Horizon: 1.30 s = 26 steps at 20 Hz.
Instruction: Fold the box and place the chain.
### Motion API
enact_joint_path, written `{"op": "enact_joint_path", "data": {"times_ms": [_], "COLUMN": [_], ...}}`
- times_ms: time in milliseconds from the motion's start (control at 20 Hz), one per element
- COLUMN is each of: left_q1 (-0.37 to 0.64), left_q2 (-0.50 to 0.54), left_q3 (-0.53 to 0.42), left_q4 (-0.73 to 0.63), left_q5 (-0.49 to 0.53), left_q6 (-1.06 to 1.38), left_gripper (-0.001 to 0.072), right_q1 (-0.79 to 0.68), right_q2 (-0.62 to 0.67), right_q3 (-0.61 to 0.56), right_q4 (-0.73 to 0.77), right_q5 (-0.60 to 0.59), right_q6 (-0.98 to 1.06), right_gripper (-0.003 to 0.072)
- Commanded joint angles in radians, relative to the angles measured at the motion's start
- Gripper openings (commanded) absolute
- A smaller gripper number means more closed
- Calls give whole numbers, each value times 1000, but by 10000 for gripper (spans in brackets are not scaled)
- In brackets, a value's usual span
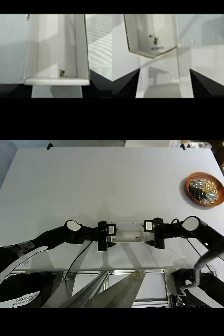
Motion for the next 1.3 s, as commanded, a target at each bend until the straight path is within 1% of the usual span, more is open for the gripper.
{"op": "enact_joint_path", "data": {"times_ms": [0, 50, 100, 150, 250, 300, 350, 450, 600, 850, 950, 1000, 1100, 1250], "left_q1": [0, 0, 0, 0, 0, 0, 0, 0, 0, 0, 0, 0, 0, 0], "left_q2": [0, 0, 0, 0, 0, 0, 0, 0, 0, 0, 0, 0, 0, 0], "left_q3": [-1, -1, -1, -1, -1, -1, -1, -1, -1, -1, -1, -1, -1, -1], "left_q4": [0, 0, 0, 0, 0, 0, 0, 0, 0, 0, 0, 0, 0, 0], "left_q5": [0, 0, 0, 0, 0, -1, 0, 0, -1, 0, 0, 0, 0, -1], "left_q6": [0, 0, 0, 0, 0, 0, 0, 0, 0, 0, 0, 0, 0, 0], "left_gripper": [373, 373, 373, 373, 373, 373, 373, 373, 373, 373, 373, 373, 373, 373], "right_q1": [0, 0, 0, 0, 0, 0, 0, 0, 0, 0, 0, 0, 0, 0], "right_q2": [148, 187, 214, 234, 237, 237, 236, 220, 166, -6, -76, -103, -135, -138], "right_q3": [1, 1, 1, 1, 1, 1, 1, 1, 1, 1, 1, 1, 1, 1], "right_q4": [-85, -60, -20, 50, 217, 275, 323, 398, 470, 476, 476, 476, 472, 468], "right_q5": [54, 83, 114, 153, 203, 209, 207, 167, 27, -119, -222, -253, -243, -230], "right_q6": [153, 172, 177, 178, 177, 172, 148, 100, 86, 100, 188, 232, 253, 253], "right_gripper": [681, 645, 578, 487, 297, 140, 21, 19, 19, 18, 18, 18, 18, 18]}}
